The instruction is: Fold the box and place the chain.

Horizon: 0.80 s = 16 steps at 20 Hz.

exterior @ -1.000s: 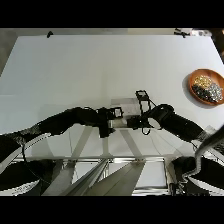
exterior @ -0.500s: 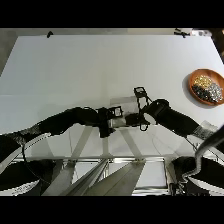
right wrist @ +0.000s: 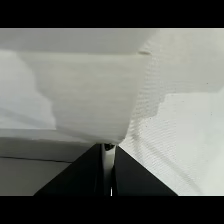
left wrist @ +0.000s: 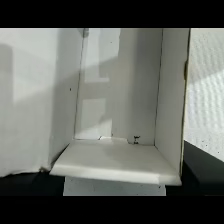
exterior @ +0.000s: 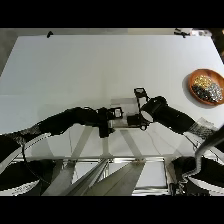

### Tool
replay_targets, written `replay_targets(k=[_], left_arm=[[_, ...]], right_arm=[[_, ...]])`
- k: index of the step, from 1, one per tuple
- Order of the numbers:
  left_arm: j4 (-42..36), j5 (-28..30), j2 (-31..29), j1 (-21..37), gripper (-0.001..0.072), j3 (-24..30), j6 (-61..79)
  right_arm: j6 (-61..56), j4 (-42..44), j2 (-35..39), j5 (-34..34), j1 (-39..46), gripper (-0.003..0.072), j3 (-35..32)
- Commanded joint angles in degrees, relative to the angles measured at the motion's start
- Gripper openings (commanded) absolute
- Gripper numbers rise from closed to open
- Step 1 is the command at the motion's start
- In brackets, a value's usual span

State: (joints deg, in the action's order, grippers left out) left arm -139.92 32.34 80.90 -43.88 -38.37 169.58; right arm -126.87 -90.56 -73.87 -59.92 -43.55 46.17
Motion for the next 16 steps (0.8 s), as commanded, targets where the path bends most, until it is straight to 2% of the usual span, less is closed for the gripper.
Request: replay_targets(k=[1,2,3,4,6,8,9,11,16], left_arm=[[-0.20,-0.02,-0.02,-0.02,0.0011,0.02,-0.13],[-0.17,-0.02,-0.02,-0.02,0.0011,0.02,-0.13],[-0.17,0.00,-0.02,-0.02,0.0011,0.02,-0.13],[-0.17,-0.02,-0.02,-0.02,0.0011,0.02,-0.13],[-0.20,-0.02,-0.02,-0.02,0.0011,0.02,-0.13],[-0.20,0.00,-0.02,-0.02,0.0011,0.02,-0.13],[-0.20,-0.02,-0.02,-0.02,0.0011,0.02,-0.13],[-0.17,-0.02,-0.02,-0.02,0.0011,0.02,-0.13],[-0.17,-0.02,-0.02,-0.02,0.0011,0.02,-0.13]], right_arm=[[0.39,-0.68,-0.07,-2.25,-0.07,0.0018,0.02],[0.74,-0.63,-0.07,-2.03,-0.07,0.0098,0.02],[0.74,-0.63,-0.07,-1.81,-0.07,0.0308,0.02],[0.72,-0.66,-0.07,-1.55,-0.07,0.0453,0.02],[0.63,-0.24,-0.07,-0.39,-0.22,0.0436,0.00],[0.57,-0.33,-0.07,1.05,-0.74,0.0298,0.00],[0.13,-0.33,-0.13,1.46,-0.79,0.0275,0.00],[-0.26,-0.52,-0.70,1.57,-0.79,0.0253,0.00],[-0.22,-0.50,-4.11,0.52,-1.16,0.0253,0.00]])
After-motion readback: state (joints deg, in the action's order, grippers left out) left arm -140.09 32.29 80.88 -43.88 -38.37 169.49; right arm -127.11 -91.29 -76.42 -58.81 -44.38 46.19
